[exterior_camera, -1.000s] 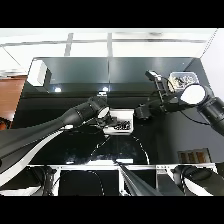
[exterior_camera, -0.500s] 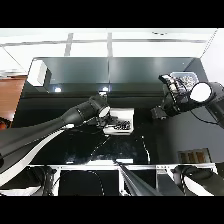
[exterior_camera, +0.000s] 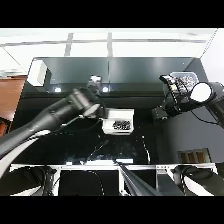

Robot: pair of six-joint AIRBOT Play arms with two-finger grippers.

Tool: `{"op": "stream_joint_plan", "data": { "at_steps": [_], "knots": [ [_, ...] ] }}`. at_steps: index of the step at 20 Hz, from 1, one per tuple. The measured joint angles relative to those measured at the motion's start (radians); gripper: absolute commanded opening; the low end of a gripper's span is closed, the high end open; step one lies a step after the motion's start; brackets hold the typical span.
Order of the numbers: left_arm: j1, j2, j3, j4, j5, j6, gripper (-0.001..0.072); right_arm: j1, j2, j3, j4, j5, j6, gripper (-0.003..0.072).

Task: Fold the box and place the chain.

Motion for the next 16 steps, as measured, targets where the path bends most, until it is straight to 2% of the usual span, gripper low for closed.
{"op": "stream_joint_plan", "data": {
  "at_steps": [3,5,7,10,13,15,16],
  "knots": [
    [0.111,0.131,-0.147,0.035,0.002,0.012,0.0547,0.0,0.0,-0.002,0.0,-0.002,0.0,0.0194],
    [0.219,0.214,-0.285,-0.05,0.087,0.045,0.0547,0.0,0.0,-0.002,-0.001,-0.003,0.0,0.0194],
    [0.329,0.282,-0.437,-0.242,0.228,0.156,0.0547,0.0,0.0,-0.002,-0.001,-0.005,0.0,0.0194],
    [0.461,0.323,-0.621,-0.666,0.401,0.558,0.0547,0.0,0.0,-0.002,-0.001,-0.011,0.0,0.0194],
    [0.53,0.314,-0.708,-1.03,0.414,1.095,0.0547,0.0,0.0,-0.002,0.0,-0.019,0.0,0.0194],
    [0.55,0.304,-0.732,-1.157,0.411,1.37,0.055,0.0,0.0,-0.002,0.0,-0.023,0.0,0.0194],
    [0.556,0.301,-0.74,-1.205,0.411,1.486,0.059,0.0,0.0,-0.002,0.001,-0.025,0.0,0.0194]
  ]
}}
